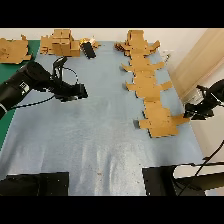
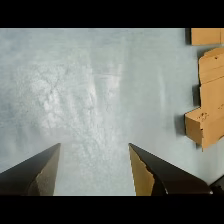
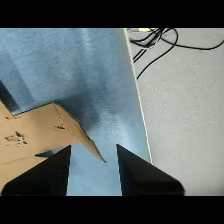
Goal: Fold the box.
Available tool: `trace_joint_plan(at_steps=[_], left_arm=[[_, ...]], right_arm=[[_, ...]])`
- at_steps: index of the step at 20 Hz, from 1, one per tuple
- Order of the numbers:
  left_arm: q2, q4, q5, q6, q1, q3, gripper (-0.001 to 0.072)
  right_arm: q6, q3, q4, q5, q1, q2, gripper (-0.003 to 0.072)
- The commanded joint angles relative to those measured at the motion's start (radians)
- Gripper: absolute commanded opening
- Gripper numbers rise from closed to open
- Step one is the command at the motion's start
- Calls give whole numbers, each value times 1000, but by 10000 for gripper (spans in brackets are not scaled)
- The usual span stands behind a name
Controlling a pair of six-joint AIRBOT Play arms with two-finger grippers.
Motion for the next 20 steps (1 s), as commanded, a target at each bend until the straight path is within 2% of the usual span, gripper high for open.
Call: trace_joint_plan(at_steps=[1, 2, 3, 4, 6, 7, 8, 11, 13, 17, 19, 20], left_arm=[[1, -4, -46, 2, 12, 3, 641], [5, -4, -48, 5, 12, 3, 641], [11, -3, -48, 7, 12, 3, 641], [19, -2, -50, 23, 12, 3, 640], [32, -2, -55, 64, 12, 3, 617], [39, -2, -57, 86, 12, 3, 539], [45, 2, -69, 102, 13, 3, 518], [69, 6, -162, 148, 29, -3, 518], [114, 6, -182, 166, 55, -45, 518], [247, 3, -137, 190, 130, -229, 518], [308, -2, -122, 194, 158, -324, 519], [332, -7, -123, 202, 164, -361, 520]], right_arm=[[-76, 1, 122, -15, 0, -54, 411], [-92, 1, 157, -37, 8, -57, 272], [-122, 0, 195, -68, 21, -57, 49], [-146, 0, 246, -108, 37, -56, -1], [-170, 0, 379, -192, 80, -56, -2], [-169, 0, 425, -225, 112, -56, -2], [-165, 0, 447, -249, 146, -56, -2], [-105, -35, 460, -256, 265, -28, -3], [-76, -98, 484, -173, 343, 32, -3], [-5, -273, 519, 124, 482, 199, -4], [27, -314, 508, 154, 529, 218, 13], [35, -324, 497, 158, 546, 216, 145]])
